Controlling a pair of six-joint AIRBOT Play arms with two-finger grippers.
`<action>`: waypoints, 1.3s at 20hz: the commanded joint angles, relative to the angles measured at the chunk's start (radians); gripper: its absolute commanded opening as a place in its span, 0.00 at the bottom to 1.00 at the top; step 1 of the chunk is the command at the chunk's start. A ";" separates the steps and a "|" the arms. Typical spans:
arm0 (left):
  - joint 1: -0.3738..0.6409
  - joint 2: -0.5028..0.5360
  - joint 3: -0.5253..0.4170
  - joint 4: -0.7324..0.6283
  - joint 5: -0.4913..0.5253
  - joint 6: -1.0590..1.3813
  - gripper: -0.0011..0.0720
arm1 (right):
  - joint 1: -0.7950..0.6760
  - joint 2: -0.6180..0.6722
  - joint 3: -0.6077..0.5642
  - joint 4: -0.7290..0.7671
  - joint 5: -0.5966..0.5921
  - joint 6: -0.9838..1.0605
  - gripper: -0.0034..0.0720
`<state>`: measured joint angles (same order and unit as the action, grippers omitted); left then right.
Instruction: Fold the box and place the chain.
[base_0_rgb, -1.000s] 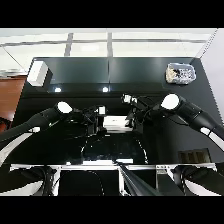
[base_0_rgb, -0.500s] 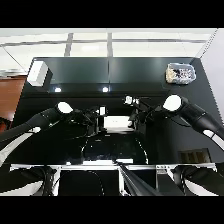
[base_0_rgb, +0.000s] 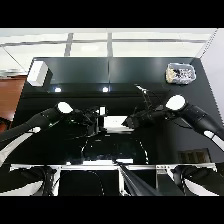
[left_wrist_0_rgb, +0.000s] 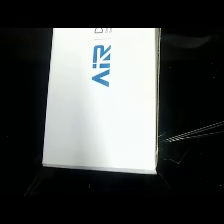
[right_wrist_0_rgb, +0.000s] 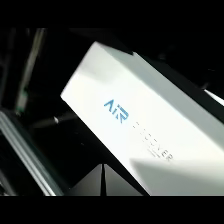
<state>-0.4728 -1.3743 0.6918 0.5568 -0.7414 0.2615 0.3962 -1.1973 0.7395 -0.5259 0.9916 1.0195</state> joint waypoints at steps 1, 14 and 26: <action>0.000 0.000 0.000 0.000 0.001 0.000 0.50 | -0.019 -0.072 -0.019 0.129 -0.021 0.050 0.06; 0.000 0.000 0.000 0.000 0.000 0.000 0.50 | -0.021 -0.137 -0.019 -0.003 -0.042 0.080 0.06; 0.002 0.109 0.040 0.091 -0.095 -0.176 1.00 | -0.397 0.175 0.119 -0.213 0.289 0.038 0.07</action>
<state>-0.4709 -1.3193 0.7128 0.5930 -0.7624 0.1772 0.1242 -1.1160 0.8413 -0.6289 1.2045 1.0279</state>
